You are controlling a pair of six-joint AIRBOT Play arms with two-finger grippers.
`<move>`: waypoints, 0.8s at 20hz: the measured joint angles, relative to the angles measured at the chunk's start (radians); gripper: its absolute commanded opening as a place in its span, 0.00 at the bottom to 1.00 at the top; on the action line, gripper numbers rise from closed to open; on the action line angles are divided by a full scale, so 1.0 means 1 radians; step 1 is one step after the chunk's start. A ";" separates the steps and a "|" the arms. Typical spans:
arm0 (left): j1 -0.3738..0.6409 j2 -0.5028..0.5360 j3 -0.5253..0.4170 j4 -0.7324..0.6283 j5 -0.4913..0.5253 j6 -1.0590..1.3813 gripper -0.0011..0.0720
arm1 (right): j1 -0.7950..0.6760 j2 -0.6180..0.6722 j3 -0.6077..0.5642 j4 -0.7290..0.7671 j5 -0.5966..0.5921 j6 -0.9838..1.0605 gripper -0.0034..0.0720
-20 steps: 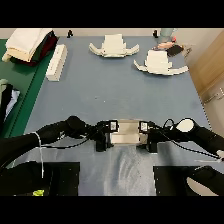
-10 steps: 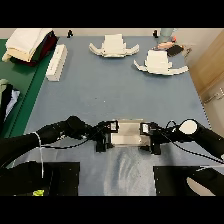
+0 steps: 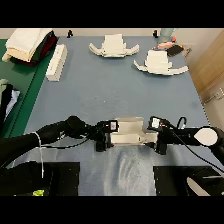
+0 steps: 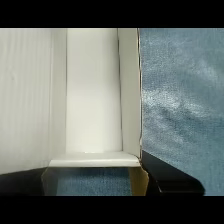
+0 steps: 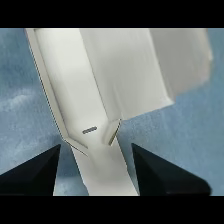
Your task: Fold the box.
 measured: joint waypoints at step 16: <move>0.000 0.000 0.000 0.001 -0.002 0.001 0.64 | 0.037 0.073 0.000 0.523 0.078 0.948 0.31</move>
